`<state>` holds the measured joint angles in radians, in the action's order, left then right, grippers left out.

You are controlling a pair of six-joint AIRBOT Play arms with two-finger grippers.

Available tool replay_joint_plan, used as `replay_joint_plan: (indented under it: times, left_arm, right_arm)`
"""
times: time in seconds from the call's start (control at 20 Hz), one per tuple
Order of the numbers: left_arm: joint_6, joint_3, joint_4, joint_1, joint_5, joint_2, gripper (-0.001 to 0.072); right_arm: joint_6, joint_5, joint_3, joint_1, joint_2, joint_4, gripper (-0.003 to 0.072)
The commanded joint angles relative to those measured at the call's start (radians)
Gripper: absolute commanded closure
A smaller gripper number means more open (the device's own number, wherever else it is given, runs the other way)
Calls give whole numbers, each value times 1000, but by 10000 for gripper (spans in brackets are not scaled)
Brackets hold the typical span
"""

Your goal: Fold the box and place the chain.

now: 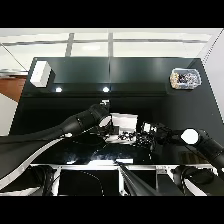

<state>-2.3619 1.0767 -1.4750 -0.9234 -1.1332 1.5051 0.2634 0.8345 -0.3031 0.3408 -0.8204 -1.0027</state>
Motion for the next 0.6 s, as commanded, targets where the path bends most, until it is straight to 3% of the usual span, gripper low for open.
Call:
replay_joint_plan:
  times: [0.0,0.55]
  left_arm:
    - [0,0,0,0,1,0,678]
    - [0,0,0,0,1,0,678]
  right_arm:
    - [-10,-9,0,1,-19,0,-11]
    - [-10,-9,0,1,-46,0,-10]
